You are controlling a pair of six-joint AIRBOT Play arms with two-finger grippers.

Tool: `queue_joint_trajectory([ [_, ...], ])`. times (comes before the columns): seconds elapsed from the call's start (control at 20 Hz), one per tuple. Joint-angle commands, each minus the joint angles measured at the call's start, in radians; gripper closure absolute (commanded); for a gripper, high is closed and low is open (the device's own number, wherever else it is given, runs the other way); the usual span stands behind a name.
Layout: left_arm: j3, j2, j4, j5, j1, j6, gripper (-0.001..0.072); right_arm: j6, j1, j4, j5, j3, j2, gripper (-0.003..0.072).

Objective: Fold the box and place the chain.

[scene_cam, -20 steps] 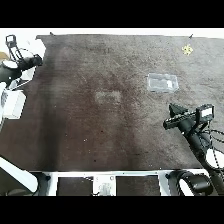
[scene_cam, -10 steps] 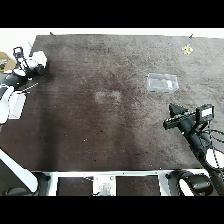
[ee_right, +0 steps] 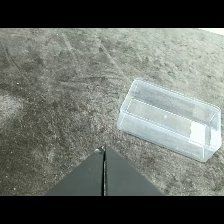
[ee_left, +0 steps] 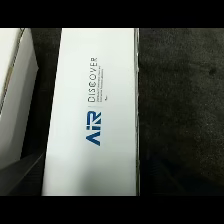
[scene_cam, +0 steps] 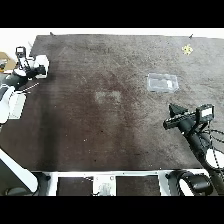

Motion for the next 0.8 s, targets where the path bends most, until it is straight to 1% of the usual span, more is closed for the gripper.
queue_joint_trajectory([
  [0.0, 0.003, 0.05, 0.0, -0.04, 0.004, 0.016, -0.0011, 0.0, 0.001, 0.0, 0.0, -0.001, 0.0, 0.0684],
  [0.15, 0.003, 0.17, 0.001, -0.057, 0.004, 0.016, -0.0011, 0.0, 0.001, 0.0, 0.0, 0.0, 0.0, 0.0684],
  [0.3, 0.003, 0.346, 0.0, -0.082, 0.004, -0.002, -0.0011, 0.0, 0.001, 0.0, 0.0, -0.001, 0.0, 0.0684],
  [0.35, 0.003, 0.415, 0.0, -0.111, 0.004, -0.035, -0.0006, 0.0, 0.001, 0.0, 0.0, 0.0, 0.0, 0.0684],
  [0.4, 0.003, 0.48, 0.001, -0.146, 0.004, -0.082, 0.0306, 0.0, 0.001, 0.0, 0.0, 0.0, 0.0, 0.0684],
  [0.45, 0.003, 0.543, 0.001, -0.187, 0.004, -0.111, 0.0658, 0.0, 0.001, 0.0, 0.0, 0.0, 0.0, 0.0684],
  [0.5, 0.0, 0.587, 0.0, -0.193, 0.004, -0.168, 0.0703, 0.0, 0.001, 0.0, 0.0, 0.0, 0.0, 0.0684],
  [0.55, -0.011, 0.628, 0.0, -0.185, 0.004, -0.248, 0.0705, 0.0, 0.001, 0.0, 0.0, 0.0, 0.0, 0.0684],
  [0.6, -0.033, 0.673, 0.0, -0.186, 0.003, -0.264, 0.0707, 0.0, 0.001, 0.0, 0.0, 0.0, 0.0, 0.0684],
  [0.65, -0.067, 0.724, 0.001, -0.186, 0.001, -0.253, 0.0708, 0.0, 0.001, 0.0, 0.0, 0.0, 0.0, 0.0684],
  [0.75, -0.182, 0.851, 0.002, -0.172, 0.001, -0.174, 0.0708, 0.0, 0.001, 0.0, 0.0, 0.0, 0.0, 0.0684],
])
